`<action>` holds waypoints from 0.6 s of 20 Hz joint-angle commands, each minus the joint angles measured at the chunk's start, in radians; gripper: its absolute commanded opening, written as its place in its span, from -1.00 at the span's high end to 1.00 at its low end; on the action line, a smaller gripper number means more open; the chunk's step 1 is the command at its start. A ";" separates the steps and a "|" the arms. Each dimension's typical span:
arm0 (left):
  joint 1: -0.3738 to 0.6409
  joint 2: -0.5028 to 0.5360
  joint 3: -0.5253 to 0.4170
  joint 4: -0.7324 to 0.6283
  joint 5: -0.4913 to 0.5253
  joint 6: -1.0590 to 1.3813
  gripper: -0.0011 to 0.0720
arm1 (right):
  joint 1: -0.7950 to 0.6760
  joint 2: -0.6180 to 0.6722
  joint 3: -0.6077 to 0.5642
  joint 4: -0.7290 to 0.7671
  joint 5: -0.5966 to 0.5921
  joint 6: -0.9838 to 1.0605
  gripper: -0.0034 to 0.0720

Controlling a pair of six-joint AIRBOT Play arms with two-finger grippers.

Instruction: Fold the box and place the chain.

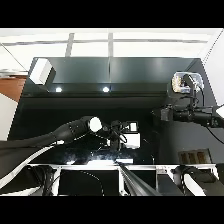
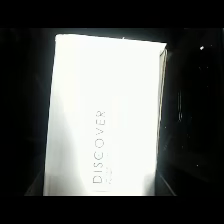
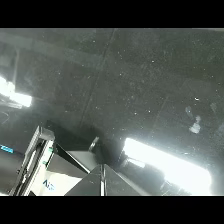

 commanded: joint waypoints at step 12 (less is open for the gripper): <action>0.594 0.201 0.013 0.357 -0.257 -0.447 0.23 | -0.001 0.001 0.000 0.002 0.000 0.001 0.83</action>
